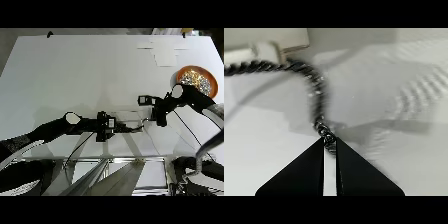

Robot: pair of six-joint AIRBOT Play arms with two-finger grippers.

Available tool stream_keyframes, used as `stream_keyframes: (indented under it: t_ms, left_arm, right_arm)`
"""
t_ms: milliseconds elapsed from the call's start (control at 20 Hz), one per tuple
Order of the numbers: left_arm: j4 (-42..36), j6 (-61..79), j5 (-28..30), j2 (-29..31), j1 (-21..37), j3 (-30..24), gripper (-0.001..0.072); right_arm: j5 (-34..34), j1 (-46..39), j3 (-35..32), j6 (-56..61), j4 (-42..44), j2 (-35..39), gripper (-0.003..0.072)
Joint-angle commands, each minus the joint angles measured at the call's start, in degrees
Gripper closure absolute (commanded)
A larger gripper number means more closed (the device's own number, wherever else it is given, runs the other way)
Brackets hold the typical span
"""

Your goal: Fold the box and place the chain.

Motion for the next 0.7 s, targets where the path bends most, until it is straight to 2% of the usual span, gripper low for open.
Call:
stream_keyframes:
  t_ms: [0, 250, 400, 550, 650]
  left_arm:
    - [0.0, 0.0, 0.0, 0.0, 0.0, 0.0, 0.0559]
    - [0.0, 0.0, 0.0, 0.0, 0.0, 0.0, 0.0559]
    - [0.0, 0.0, 0.0, 0.0, 0.0, 0.0, 0.0559]
    - [0.0, 0.0, 0.0, 0.0, 0.0, 0.0, 0.0559]
    - [0.0, 0.0, 0.0, 0.0, 0.0, 0.0, 0.0559]
  right_arm:
    - [2.7, 0.0, 0.0, 0.7, -0.4, 6.9, 0.0672]
    - [7.1, 0.0, 0.0, 3.6, 5.8, 18.2, 0.0672]
    - [9.3, 0.0, 0.0, 3.3, 19.7, 23.5, 0.0672]
    - [12.7, 0.0, 0.0, 3.0, 34.1, 24.9, 0.0672]
    - [13.4, 0.8, -0.2, 1.8, 37.5, 24.9, 0.0672]
